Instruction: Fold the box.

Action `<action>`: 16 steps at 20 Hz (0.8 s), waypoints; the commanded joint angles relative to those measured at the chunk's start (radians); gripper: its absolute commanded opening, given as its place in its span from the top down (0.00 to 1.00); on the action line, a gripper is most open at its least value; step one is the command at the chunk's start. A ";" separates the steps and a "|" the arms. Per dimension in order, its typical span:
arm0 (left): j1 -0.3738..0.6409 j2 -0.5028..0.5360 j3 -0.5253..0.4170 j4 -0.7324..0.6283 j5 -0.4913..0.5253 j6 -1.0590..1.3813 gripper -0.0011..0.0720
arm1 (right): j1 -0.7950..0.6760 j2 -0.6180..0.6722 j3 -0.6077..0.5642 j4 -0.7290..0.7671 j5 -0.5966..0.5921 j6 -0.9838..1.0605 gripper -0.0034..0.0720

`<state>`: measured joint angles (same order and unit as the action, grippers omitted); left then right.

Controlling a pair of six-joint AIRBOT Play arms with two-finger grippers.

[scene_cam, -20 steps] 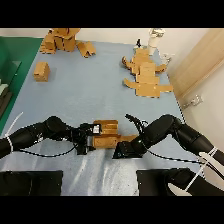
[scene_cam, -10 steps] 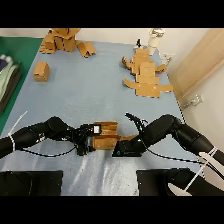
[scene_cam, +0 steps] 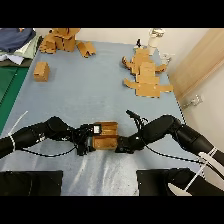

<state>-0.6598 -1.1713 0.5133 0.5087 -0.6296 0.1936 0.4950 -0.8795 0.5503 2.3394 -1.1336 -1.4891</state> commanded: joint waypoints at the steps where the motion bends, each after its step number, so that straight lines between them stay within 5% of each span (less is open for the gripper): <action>1: 0.000 0.000 0.000 0.000 0.000 0.000 0.34 | 0.033 -0.003 0.002 0.056 0.198 -0.024 0.95; 6: 0.000 0.000 0.000 0.000 0.000 -0.001 0.34 | 0.033 -0.121 0.118 0.047 0.380 -0.128 0.95; 16: 0.000 0.000 0.000 0.000 0.000 -0.001 0.34 | 0.039 -0.462 0.221 0.028 0.306 -0.422 0.95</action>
<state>-0.6598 -1.1713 0.5133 0.5083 -0.6296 0.1905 0.5304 -1.2732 0.7620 2.3707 -0.7895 -1.8240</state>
